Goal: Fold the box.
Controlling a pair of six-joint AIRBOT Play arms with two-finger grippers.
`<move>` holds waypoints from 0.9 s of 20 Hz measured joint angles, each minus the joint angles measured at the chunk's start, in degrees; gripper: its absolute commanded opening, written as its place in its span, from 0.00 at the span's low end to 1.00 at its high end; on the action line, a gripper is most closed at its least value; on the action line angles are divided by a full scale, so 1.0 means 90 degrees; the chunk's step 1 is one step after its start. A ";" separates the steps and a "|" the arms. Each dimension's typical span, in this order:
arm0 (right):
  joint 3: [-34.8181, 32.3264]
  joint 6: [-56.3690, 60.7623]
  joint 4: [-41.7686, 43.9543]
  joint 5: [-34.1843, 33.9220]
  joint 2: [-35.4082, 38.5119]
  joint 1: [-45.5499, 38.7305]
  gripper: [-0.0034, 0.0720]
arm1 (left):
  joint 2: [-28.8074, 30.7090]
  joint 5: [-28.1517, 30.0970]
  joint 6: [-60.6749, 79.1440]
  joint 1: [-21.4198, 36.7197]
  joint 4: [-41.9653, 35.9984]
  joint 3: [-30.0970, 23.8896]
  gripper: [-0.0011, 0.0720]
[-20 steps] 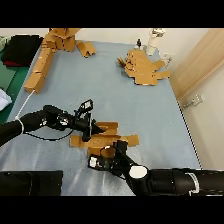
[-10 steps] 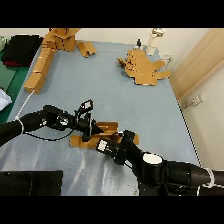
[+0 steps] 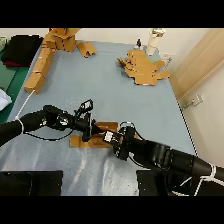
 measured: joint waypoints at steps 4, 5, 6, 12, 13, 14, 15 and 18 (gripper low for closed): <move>-0.0012 -0.3016 0.2433 0.0299 0.0002 -0.1122 1.00 | 0.0000 0.0000 0.0000 0.0000 0.0000 0.0000 0.03; -0.0012 -0.3662 0.2948 0.0304 0.0000 -0.1370 1.00 | 0.0000 0.0000 0.0000 0.0002 0.0000 0.0000 0.03; -0.0012 -0.4235 0.3398 0.0308 -0.0002 -0.1610 1.00 | 0.0000 0.0002 0.0000 0.0002 0.0002 0.0000 0.03; 0.0046 -0.6552 0.5202 0.0070 -0.0379 -0.2458 1.00 | 0.0000 -0.0002 0.0000 0.0002 0.0005 0.0000 0.03; 0.0092 -0.6839 0.5421 0.0010 -0.0512 -0.2528 1.00 | 0.0000 0.0000 0.0000 0.0002 0.0002 0.0000 0.03; 0.0138 -0.7060 0.5598 -0.0056 -0.0651 -0.2577 1.00 | 0.0000 0.0000 0.0000 0.0002 0.0002 0.0000 0.03; 0.0194 -0.7281 0.5761 -0.0126 -0.0809 -0.2613 1.00 | 0.0000 0.0000 0.0000 0.0002 0.0002 0.0000 0.03; 0.0306 -0.7737 0.6101 -0.0313 -0.1222 -0.2671 1.00 | 0.0000 0.0000 -0.0002 0.0002 0.0002 0.0000 0.03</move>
